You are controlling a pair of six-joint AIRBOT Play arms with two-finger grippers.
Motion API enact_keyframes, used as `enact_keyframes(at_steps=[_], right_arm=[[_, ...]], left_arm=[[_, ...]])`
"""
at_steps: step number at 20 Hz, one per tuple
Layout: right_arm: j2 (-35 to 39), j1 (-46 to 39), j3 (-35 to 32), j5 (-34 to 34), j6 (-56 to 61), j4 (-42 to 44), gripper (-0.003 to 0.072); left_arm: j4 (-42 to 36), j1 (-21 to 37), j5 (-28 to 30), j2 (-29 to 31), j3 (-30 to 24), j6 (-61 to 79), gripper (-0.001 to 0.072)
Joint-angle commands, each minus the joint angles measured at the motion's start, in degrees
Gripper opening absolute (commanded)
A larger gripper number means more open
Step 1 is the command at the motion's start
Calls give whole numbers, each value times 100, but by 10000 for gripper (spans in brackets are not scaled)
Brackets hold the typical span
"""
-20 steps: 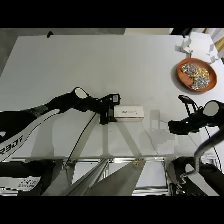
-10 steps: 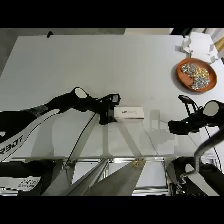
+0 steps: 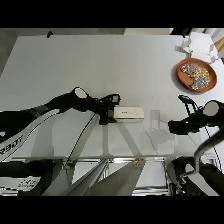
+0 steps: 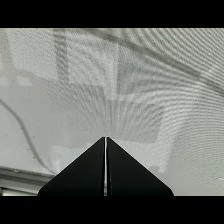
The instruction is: Fold the box and place the chain.
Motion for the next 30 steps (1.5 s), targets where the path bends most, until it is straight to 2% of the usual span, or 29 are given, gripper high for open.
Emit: enact_keyframes(at_steps=[1,4,7,10,14,18,21,25,30], right_arm=[[-2,-2,4,0,0,0,11],[-2,-2,4,0,0,0,11],[-2,-2,4,0,0,0,11],[-2,-2,4,0,0,0,11],[-4,-2,4,0,0,0,11],[-2,-2,4,0,0,0,11],[-2,-2,4,0,0,0,11],[-2,-2,4,0,0,0,11],[-2,-2,4,2,0,0,11]], left_arm=[[42,2,44,24,0,26,1],[280,35,372,332,0,-13,1],[887,151,984,968,0,-501,0],[1233,518,1622,1604,0,-1211,0],[1246,1478,1816,2076,0,-1971,0],[1346,2859,1766,2243,0,-2999,0],[2229,3891,1672,2238,0,-3978,0],[3552,4972,1637,2223,-2,-4918,0],[3884,5724,1585,2142,-2,-5650,0]])
